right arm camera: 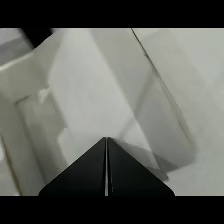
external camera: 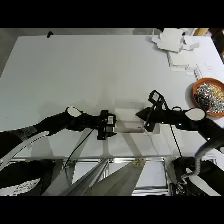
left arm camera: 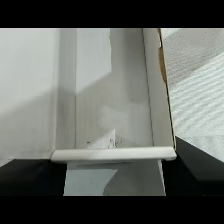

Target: Fold the box and place the chain.

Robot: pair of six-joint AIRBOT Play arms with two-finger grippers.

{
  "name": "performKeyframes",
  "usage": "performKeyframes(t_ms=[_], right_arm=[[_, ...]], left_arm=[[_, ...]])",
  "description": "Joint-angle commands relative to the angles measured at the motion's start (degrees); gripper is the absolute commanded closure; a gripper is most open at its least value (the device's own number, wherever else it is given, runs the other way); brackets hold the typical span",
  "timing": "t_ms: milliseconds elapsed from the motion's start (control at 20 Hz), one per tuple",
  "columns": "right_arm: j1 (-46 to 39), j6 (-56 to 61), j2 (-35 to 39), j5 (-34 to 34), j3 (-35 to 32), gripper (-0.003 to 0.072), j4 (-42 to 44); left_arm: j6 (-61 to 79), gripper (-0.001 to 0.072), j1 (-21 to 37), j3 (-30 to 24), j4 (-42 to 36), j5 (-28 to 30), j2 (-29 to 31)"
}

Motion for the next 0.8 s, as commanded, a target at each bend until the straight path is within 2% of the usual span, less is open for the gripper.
performKeyframes(t_ms=[0,100,150,250,300,400,500,650,750], right_arm=[[-2.3,9.0,9.6,15.5,2.7,0.0669,-25.0],[-3.0,8.2,11.2,19.1,2.6,0.0658,-32.0],[-3.0,5.8,10.7,18.8,2.5,0.0561,-32.4],[-3.0,-3.8,8.9,15.6,1.6,0.0320,-29.0],[-3.0,-7.8,7.7,13.9,1.2,0.0296,-26.5],[-2.7,-14.3,4.9,11.7,1.0,0.0307,-22.1],[-2.3,-17.4,1.3,10.9,1.0,0.0454,-20.3],[-2.3,-19.7,-4.0,9.4,1.0,0.0466,-18.1],[-2.3,-21.5,-6.7,8.5,1.0,0.0467,-13.2]], left_arm=[[0.0,0.0434,0.1,0.0,-0.1,0.2,0.0],[0.0,0.0434,0.1,0.0,-0.1,0.2,0.0],[0.0,0.0434,0.1,0.0,-0.1,0.2,0.0],[0.0,0.0434,0.1,0.0,-0.1,0.2,0.0],[0.0,0.0434,0.1,0.0,-0.1,0.2,0.0],[0.0,0.0434,0.1,0.0,-0.1,0.2,0.0],[0.0,0.0434,0.1,0.0,-0.1,0.2,0.0],[0.0,0.0434,0.1,0.0,-0.1,0.2,0.0],[0.0,0.0434,0.1,0.0,-0.1,0.2,0.0]])
